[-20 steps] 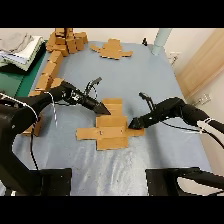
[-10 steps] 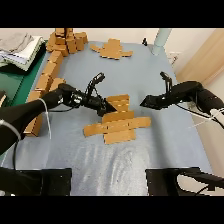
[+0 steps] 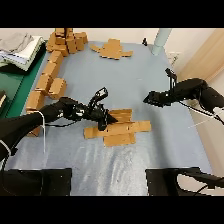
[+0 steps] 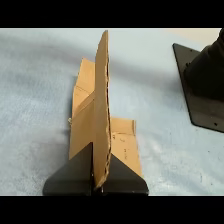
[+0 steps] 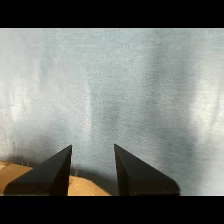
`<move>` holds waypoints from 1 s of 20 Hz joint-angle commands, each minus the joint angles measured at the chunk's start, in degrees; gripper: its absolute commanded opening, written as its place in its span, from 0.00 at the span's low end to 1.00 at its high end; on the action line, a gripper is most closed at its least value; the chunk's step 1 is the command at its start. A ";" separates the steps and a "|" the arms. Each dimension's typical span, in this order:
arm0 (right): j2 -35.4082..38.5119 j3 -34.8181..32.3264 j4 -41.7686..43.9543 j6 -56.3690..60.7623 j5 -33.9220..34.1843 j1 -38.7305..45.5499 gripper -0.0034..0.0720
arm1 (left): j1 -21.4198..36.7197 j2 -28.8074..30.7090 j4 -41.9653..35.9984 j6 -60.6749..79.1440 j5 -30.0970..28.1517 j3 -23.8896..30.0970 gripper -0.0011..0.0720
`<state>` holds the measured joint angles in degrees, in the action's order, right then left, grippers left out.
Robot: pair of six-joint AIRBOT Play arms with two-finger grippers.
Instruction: Fold the box.
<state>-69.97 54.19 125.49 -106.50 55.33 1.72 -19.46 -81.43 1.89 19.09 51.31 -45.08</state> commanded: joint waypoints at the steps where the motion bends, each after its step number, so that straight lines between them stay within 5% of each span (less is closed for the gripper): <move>1: 0.02 0.04 0.63 0.02 -0.04 0.02 0.59 | -0.35 -0.26 0.90 0.81 -0.31 0.37 0.03; 20: 0.02 0.00 1.40 0.00 -0.24 0.00 0.59 | 0.98 -3.93 3.65 -2.67 0.76 -2.12 0.03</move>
